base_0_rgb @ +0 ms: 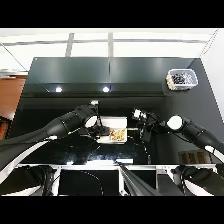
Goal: Fold the box and place the chain.
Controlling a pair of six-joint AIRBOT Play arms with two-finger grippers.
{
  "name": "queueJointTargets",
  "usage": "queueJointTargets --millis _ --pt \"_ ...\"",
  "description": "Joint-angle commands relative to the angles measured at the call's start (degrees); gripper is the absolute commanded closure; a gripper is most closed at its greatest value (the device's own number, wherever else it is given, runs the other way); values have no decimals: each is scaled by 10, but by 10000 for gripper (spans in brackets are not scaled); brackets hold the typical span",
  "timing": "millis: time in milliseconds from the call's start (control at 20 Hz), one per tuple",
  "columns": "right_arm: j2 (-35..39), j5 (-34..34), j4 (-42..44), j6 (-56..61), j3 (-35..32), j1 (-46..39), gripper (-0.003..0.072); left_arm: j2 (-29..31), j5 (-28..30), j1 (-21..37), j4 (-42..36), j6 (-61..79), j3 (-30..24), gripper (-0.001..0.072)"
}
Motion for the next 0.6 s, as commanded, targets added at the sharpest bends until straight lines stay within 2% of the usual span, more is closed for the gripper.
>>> queueJointTargets --millis 0,50,100,200,300,400,550 --pt "-10 0 -3 -4 -1 1 391 0 0 0 0 0 0 681" --pt "-9 5 -3 14 0 1 614 0 0 0 0 0 0 681" --pt "-7 14 -3 22 0 1 674 0 0 0 0 0 0 681" --pt "14 42 -5 55 3 1 672 0 0 0 0 0 0 681" --pt "56 100 -23 123 23 1 672 0 0 0 0 0 0 681" --pt "106 192 -39 228 67 -2 672 0 -1 0 0 0 0 681" --pt "162 328 -21 373 169 -5 671 0 0 0 0 0 0 681"
